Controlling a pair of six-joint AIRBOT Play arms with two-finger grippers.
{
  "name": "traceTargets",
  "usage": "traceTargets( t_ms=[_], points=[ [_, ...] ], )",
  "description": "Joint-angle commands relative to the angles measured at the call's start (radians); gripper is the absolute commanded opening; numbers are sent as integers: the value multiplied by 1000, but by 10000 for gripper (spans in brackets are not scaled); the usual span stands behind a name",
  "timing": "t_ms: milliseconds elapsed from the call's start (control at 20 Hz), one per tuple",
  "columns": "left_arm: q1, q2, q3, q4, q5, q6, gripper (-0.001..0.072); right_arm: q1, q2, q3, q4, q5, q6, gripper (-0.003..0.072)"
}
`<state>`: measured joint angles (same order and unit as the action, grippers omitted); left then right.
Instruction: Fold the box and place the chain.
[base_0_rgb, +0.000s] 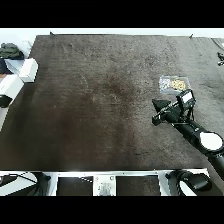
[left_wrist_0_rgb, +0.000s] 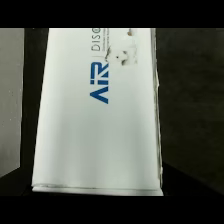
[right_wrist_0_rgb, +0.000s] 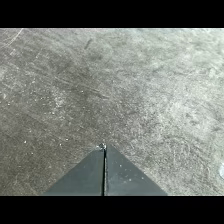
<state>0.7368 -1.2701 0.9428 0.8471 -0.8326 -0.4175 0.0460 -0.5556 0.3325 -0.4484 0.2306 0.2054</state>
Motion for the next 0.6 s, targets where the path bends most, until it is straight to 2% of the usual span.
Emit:
traceTargets(
  t_ms=[0, 250, 400, 550],
  points=[
    [18, -44, -63, 18, 74, 30, 6, 0, 0, -1, 0, -10, 0, -6],
    [18, -147, -56, 51, 94, 38, 7, 0, 0, 0, 0, -10, 0, -6],
    [18, -158, -56, 93, 143, 37, 6, 0, 0, 0, 0, -10, 0, -6],
    [18, -165, -56, 93, 140, 52, 7, 0, 0, -1, 2, -10, 1, -6]
  ],
)
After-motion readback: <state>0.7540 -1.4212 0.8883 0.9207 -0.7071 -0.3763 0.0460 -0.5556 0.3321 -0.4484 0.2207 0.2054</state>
